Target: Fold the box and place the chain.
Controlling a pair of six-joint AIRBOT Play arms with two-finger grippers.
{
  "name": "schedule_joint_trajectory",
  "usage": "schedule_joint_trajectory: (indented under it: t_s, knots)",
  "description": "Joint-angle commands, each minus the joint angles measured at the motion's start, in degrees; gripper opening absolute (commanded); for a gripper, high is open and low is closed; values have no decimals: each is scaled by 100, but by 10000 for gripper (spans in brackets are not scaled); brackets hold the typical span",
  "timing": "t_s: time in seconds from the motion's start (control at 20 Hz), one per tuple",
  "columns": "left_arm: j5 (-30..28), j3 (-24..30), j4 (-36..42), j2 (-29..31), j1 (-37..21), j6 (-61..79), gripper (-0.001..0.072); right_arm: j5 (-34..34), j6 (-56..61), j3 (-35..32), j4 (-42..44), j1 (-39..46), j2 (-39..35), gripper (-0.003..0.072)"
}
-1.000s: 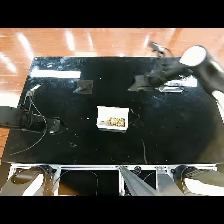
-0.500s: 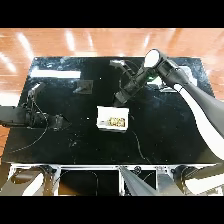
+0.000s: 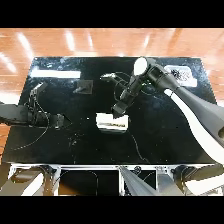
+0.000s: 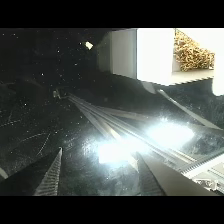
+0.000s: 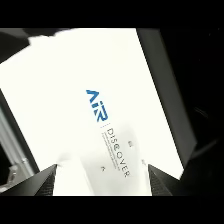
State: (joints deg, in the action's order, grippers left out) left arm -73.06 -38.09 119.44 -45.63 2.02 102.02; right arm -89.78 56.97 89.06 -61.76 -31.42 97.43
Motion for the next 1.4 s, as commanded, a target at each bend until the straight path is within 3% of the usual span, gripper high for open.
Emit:
schedule_joint_trajectory:
  t_s: [0.0,0.2,0.3,0.75,0.8,1.35]
  knots:
    - [4,2,-2,-7,-7,7,563,94,-28,-4,-439,-264,4,705]
    - [9,2,-2,-7,-7,4,563,107,-94,-4,-678,-407,-7,703]
    - [22,2,-2,-7,-7,4,563,109,-197,-4,-896,-446,-42,587]
    - [155,2,-2,-7,-7,2,563,155,-264,-4,-1342,-597,-240,529]
    - [162,2,-2,-7,-7,2,563,151,-317,-4,-1351,-634,-240,412]
    - [160,2,0,-7,-7,2,563,365,-280,-4,-1550,-774,-240,408]
